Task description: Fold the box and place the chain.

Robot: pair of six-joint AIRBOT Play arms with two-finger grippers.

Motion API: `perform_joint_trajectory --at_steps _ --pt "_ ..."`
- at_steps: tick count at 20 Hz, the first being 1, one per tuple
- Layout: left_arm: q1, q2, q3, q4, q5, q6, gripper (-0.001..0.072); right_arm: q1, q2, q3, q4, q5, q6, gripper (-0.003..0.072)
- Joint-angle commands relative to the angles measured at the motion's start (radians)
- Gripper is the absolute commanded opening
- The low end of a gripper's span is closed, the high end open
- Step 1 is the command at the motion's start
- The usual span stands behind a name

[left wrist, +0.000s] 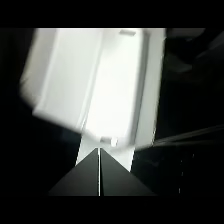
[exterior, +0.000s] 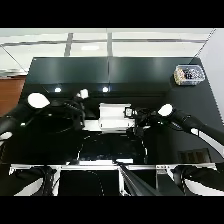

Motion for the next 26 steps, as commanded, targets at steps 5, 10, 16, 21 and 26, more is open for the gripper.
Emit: perform_joint_trajectory --at_steps 5,10,16,21,26 --pt "0.368 -0.028 -0.054 0.279 -0.153 -0.930 0.0025 0.001 -0.001 0.000 0.000 0.000 0.000 0.0137" --pt "0.540 -0.317 -0.063 -0.195 -0.375 -0.784 0.0024 0.001 -0.001 0.001 0.000 0.000 0.000 0.0136" --pt "0.376 -0.425 -0.063 -0.190 -0.203 -0.778 0.0024 0.001 -0.001 0.001 0.000 0.000 0.000 0.0136" --pt "0.244 -0.458 -0.061 -0.288 -0.201 -0.699 0.0025 0.001 -0.001 0.001 0.000 0.000 0.000 0.0136" --pt "0.178 -0.473 0.019 -0.299 -0.327 -0.584 0.0025 0.001 -0.001 0.000 0.000 0.000 0.001 0.0136"
